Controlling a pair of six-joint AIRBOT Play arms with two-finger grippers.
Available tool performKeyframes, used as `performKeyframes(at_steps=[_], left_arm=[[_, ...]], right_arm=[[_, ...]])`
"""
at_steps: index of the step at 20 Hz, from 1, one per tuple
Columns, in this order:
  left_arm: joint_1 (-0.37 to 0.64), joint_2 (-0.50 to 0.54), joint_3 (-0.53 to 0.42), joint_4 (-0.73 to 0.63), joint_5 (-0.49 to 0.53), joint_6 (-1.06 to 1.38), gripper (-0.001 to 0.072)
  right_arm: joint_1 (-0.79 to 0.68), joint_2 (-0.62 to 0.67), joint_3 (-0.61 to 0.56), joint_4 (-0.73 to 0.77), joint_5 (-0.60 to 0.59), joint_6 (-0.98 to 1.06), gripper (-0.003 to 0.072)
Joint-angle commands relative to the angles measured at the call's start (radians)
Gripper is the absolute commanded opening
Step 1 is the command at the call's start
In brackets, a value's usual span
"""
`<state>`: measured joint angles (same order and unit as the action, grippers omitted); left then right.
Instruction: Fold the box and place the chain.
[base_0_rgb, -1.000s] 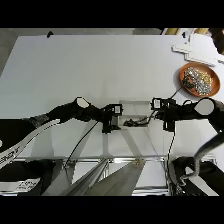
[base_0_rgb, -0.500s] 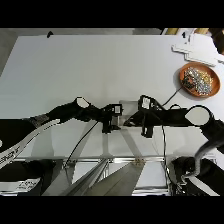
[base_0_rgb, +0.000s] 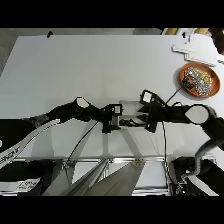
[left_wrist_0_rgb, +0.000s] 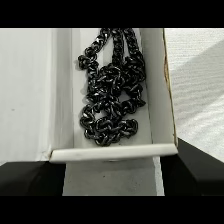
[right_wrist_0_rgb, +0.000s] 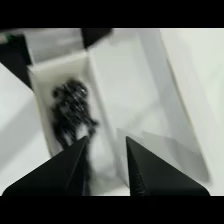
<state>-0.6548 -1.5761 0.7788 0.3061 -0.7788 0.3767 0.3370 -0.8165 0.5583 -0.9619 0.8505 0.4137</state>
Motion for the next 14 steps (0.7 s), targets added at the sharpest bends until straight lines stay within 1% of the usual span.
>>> performKeyframes(at_steps=[1, 3, 4, 5, 6, 7, 9, 12, 13, 14], left_arm=[[0.000, 0.000, 0.001, 0.000, 0.000, 0.000, 0.0311], [0.000, 0.000, 0.001, 0.000, 0.000, 0.000, 0.0311], [0.000, 0.000, 0.001, 0.000, 0.000, 0.000, 0.0311], [0.000, 0.000, 0.001, 0.000, 0.000, 0.000, 0.0311], [0.000, 0.000, 0.001, 0.000, 0.000, 0.000, 0.0311], [0.000, 0.000, 0.001, 0.000, 0.000, 0.000, 0.0311], [0.000, 0.000, 0.001, 0.000, 0.000, 0.000, 0.0311], [0.000, 0.000, 0.001, 0.000, 0.000, 0.000, 0.0311], [0.000, 0.000, 0.001, 0.000, 0.000, 0.000, 0.0311], [0.000, 0.000, 0.001, 0.000, 0.000, 0.000, 0.0311]], right_arm=[[-0.159, 0.085, 0.003, -0.202, 0.143, -0.108, 0.0298], [-0.267, 0.072, 0.002, -0.207, 0.192, -0.209, 0.0298], [-0.297, 0.055, 0.000, -0.200, 0.190, -0.248, 0.0300], [-0.303, 0.034, -0.003, -0.179, 0.186, -0.292, 0.0332], [-0.303, 0.003, -0.004, -0.149, 0.186, -0.358, 0.0433], [-0.297, -0.031, -0.004, -0.123, 0.185, -0.424, 0.0481], [-0.272, -0.101, -0.004, -0.106, 0.185, -0.521, 0.0479], [-0.235, -0.198, -0.004, -0.103, 0.181, -0.528, 0.0473], [-0.228, -0.226, -0.004, -0.098, 0.174, -0.528, 0.0456], [-0.221, -0.251, -0.004, -0.074, 0.163, -0.541, 0.0455]])
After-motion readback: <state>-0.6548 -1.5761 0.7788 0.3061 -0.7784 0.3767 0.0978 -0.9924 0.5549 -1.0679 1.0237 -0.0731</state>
